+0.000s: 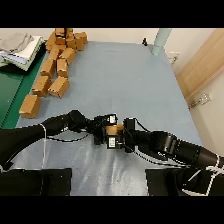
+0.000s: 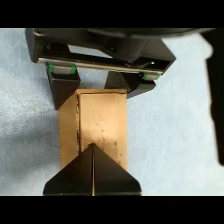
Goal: Fold the box.
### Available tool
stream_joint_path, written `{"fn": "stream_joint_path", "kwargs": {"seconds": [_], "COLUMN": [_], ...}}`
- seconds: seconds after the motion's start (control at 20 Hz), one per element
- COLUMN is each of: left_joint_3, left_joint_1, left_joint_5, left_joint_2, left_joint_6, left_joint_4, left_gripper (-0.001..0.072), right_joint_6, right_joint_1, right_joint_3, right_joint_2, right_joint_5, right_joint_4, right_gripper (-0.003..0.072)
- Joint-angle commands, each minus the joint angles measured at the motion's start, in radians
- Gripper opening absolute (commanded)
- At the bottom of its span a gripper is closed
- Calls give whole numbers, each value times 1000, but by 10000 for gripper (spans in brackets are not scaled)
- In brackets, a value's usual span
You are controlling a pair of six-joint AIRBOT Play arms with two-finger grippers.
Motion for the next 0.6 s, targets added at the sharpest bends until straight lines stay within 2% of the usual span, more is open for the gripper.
{"fn": "stream_joint_path", "kwargs": {"seconds": [0.0,0.3,0.55], "left_joint_3": [0,0,0], "left_joint_1": [0,0,0], "left_joint_5": [0,0,0], "left_joint_2": [1,1,1], "left_joint_6": [0,0,0], "left_joint_4": [0,0,0], "left_gripper": [401,402,402], "right_joint_6": [-1,2,34], "right_joint_1": [1,-1,-3], "right_joint_3": [0,1,1], "right_joint_2": [-5,29,-12], "right_joint_5": [-2,18,27], "right_joint_4": [16,-34,-67], "right_gripper": [5,5,5]}}
